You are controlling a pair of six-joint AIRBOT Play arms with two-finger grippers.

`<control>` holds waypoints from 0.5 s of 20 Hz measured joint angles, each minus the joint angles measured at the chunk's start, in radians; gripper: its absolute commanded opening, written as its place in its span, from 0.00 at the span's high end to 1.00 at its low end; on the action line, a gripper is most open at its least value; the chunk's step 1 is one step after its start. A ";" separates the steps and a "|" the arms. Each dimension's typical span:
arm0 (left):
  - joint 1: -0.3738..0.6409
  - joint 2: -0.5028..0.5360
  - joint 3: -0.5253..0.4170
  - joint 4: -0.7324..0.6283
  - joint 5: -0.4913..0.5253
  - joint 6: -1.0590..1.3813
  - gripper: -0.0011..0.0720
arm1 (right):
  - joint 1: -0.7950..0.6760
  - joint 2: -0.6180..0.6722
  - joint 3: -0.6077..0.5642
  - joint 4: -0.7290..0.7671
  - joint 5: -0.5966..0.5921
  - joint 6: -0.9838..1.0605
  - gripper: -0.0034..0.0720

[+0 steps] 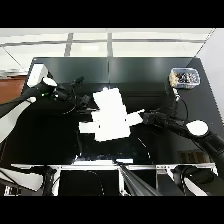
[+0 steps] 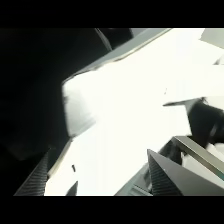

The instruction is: Fold the box and place the chain.

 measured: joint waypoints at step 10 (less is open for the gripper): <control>-0.064 -0.161 0.167 -0.035 -0.255 0.265 0.72 | 0.002 0.000 0.000 -0.004 0.000 -0.003 0.93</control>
